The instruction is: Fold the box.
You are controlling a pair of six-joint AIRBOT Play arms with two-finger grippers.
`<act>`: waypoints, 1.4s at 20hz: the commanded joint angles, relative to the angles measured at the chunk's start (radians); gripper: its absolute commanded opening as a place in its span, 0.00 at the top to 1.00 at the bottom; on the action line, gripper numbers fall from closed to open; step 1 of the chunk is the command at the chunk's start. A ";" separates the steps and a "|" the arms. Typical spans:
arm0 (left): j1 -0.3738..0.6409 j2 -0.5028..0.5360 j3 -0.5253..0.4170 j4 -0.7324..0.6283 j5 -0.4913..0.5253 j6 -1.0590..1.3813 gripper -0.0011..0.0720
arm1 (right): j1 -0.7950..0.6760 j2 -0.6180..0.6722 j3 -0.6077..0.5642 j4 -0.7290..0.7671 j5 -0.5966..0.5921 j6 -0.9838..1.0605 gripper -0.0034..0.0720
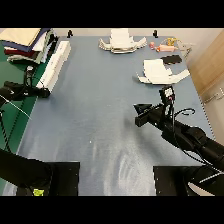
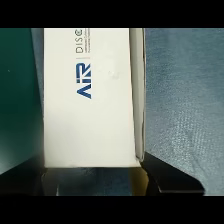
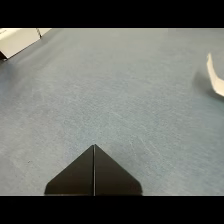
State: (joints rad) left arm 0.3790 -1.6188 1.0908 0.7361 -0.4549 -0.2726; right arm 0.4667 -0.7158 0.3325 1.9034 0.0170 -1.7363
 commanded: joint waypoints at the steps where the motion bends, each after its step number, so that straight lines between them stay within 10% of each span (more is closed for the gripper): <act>1: -0.006 -0.006 0.003 0.001 0.018 0.002 0.32 | 0.000 -0.002 0.001 0.005 0.000 0.000 0.95; 17: -0.005 -0.006 0.003 0.000 0.002 -0.010 0.32 | 0.000 -0.040 0.013 0.008 -0.019 0.000 0.95; 18: -0.005 -0.006 0.003 0.000 0.002 -0.009 0.29 | 0.000 -0.045 0.012 0.008 -0.019 0.000 0.95; 19: -0.005 -0.006 0.003 0.000 0.002 -0.010 0.02 | 0.000 -0.047 0.013 0.008 -0.019 0.000 0.95; 28: 0.040 0.092 0.004 0.129 -0.164 -0.155 0.02 | 0.000 -0.047 0.013 0.008 -0.059 0.000 0.95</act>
State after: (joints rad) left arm 0.3965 -1.5753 1.0943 0.7750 -0.5304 -0.3313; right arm 0.4667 -0.7624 0.3447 1.9110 -0.0124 -1.7363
